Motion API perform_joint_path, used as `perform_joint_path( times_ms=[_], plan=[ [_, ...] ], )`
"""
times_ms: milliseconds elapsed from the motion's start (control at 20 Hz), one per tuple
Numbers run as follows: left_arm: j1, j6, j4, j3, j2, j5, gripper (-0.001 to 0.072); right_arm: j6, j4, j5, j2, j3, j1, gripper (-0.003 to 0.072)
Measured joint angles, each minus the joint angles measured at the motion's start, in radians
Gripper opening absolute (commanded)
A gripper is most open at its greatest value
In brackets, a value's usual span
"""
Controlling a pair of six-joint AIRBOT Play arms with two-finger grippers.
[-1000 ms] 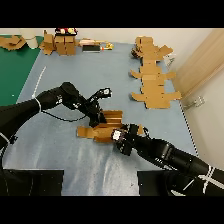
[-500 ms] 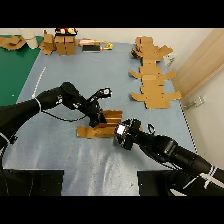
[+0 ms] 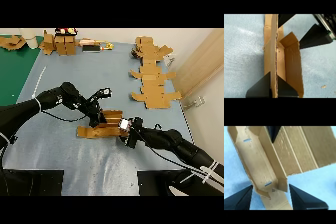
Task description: Fold the box.
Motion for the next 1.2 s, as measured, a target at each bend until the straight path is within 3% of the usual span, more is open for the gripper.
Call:
perform_joint_path(
  times_ms=[150, 400, 650, 1200],
  plan=[
    [0.0, 0.0, 0.0, 0.0, 0.0, 0.0, 0.0014, -0.213, 0.15, -0.1, -0.066, 0.066, -0.083, 0.072],
    [0.0, 0.0, 0.0, 0.0, 0.0, 0.0, 0.0014, -0.342, 0.214, -0.2, -0.187, 0.172, -0.137, 0.072],
    [0.0, 0.0, 0.0, 0.0, 0.0, 0.0, 0.0014, -0.34, 0.227, -0.28, -0.252, 0.212, -0.147, 0.072],
    [0.0, 0.0, 0.0, 0.0, 0.0, 0.0, 0.0014, -0.278, 0.235, -0.32, -0.262, 0.221, -0.15, 0.072]
  ],
)
